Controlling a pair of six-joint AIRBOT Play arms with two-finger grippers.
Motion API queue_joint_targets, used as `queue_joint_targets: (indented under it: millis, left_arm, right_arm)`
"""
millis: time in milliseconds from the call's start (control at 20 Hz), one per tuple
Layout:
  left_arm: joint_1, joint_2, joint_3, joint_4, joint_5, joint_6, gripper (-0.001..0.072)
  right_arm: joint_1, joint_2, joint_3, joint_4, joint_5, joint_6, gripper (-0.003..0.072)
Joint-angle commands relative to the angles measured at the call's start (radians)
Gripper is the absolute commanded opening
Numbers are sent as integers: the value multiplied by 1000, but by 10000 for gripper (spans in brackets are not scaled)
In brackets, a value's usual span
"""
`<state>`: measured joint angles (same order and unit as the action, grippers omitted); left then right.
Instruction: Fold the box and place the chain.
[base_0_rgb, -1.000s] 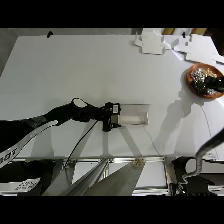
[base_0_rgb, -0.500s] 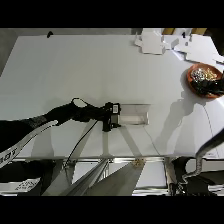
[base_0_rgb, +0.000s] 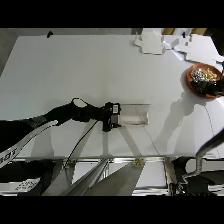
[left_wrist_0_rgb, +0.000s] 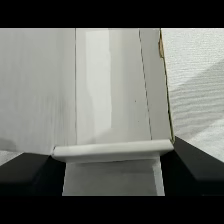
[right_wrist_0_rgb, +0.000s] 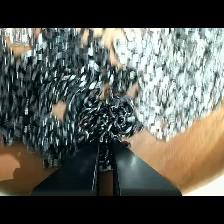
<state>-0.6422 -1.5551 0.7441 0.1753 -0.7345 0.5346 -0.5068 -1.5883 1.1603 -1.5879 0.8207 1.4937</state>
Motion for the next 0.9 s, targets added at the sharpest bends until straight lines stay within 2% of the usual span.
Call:
queue_joint_targets:
  millis: [0, 100, 450, 600, 850]
  left_arm:
    - [0, 0, 0, 0, 0, 0, 211]
    - [0, 0, 0, 0, 0, 0, 211]
    - [0, 0, 0, 0, -1, 0, 211]
    - [0, 0, 0, 0, -2, 0, 211]
    - [0, 0, 0, 0, -2, 0, 211]
  right_arm:
    - [0, 69, 1, 0, 8, 0, 15]
    - [0, 148, 1, 18, 34, -5, 15]
    - [45, 446, 0, 234, 209, -110, 15]
    - [127, 552, 0, 290, 282, -139, 15]
    - [343, 715, 0, 291, 406, -140, 15]
